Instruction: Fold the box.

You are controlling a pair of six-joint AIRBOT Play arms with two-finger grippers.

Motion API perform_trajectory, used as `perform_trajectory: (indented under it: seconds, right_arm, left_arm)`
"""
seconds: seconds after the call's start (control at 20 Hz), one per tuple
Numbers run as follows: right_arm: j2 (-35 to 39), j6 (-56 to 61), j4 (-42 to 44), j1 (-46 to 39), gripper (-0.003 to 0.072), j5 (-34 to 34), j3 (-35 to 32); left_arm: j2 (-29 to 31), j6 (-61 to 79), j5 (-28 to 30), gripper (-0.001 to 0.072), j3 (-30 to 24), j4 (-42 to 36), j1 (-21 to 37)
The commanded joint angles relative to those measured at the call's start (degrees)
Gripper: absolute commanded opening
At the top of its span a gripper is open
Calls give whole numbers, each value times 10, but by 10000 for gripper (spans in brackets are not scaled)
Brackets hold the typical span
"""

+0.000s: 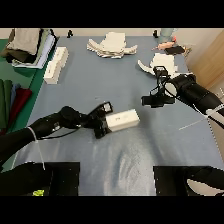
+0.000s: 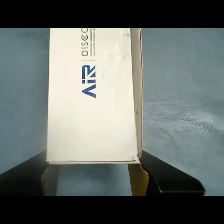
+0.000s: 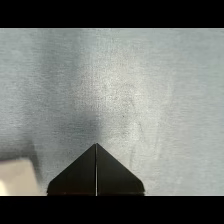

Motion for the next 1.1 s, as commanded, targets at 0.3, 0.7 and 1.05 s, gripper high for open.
perform_trajectory:
  seconds: [0.3, 0.7, 1.05]
  right_arm:
    - [0, 5, -8, 0, 1, 2, 1]
    - [0, 5, -7, 0, 1, 3, 1]
    - [0, 4, -5, 0, 1, 3, 1]
  left_arm:
    - [166, -485, -63, 521, 1, 346, 402]
    - [124, -484, 5, 521, 3, 344, 542]
    - [-37, -480, 74, 521, 80, 305, 534]
